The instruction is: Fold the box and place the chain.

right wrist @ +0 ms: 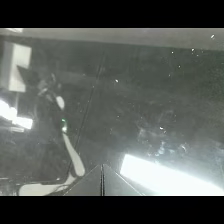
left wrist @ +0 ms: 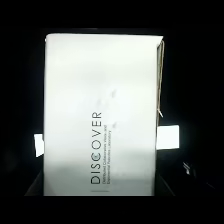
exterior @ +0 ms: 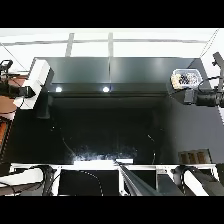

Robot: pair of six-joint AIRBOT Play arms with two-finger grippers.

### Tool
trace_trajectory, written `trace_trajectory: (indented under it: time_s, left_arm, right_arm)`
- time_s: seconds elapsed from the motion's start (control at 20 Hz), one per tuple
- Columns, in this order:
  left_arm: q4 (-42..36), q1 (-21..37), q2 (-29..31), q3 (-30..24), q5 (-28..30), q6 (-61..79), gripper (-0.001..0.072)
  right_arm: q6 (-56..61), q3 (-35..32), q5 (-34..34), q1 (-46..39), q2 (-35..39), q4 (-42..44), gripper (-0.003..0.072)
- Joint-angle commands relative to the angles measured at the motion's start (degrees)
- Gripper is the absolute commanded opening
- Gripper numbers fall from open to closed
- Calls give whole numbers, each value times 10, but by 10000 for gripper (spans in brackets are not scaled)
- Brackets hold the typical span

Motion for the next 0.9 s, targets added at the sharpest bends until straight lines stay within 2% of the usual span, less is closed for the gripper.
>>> trace_trajectory:
  time_s: [0.0, 0.15, 0.2, 0.25, 0.3, 0.4, 0.55, 0.65, 0.8, 0.85]
  left_arm:
    - [-2, 9, -69, 55, 28, 6, 293]
    - [-3, 7, -102, 83, 37, 5, 295]
    - [-5, 7, -111, 90, 32, 5, 328]
    - [-5, 4, -116, 92, 29, 2, 616]
    - [0, 2, -116, 93, 21, -1, 713]
    - [30, -2, -108, 110, -15, -8, 713]
    - [45, -1, -79, 156, -128, -54, 713]
    - [45, -1, -38, 179, -201, -75, 712]
    - [68, -1, 35, 180, -297, -162, 706]
    - [70, -1, 57, 179, -327, -197, 590]
  right_arm:
    - [0, 0, -5, 0, 0, 0, 12]
    - [4, 0, -7, 0, 0, 0, 12]
    - [5, 0, -7, 0, 0, 0, 12]
    - [7, 0, -7, 0, 0, 0, 12]
    - [8, 0, -7, 0, 0, 0, 12]
    - [9, 0, -3, 0, 0, 1, 12]
    - [-19, 0, 32, 0, 1, 35, 12]
    - [-20, 2, 38, 0, 1, 42, 11]
    - [-17, 17, 69, 0, 5, 20, 10]
    - [-17, 24, 89, 0, 15, 2, 10]
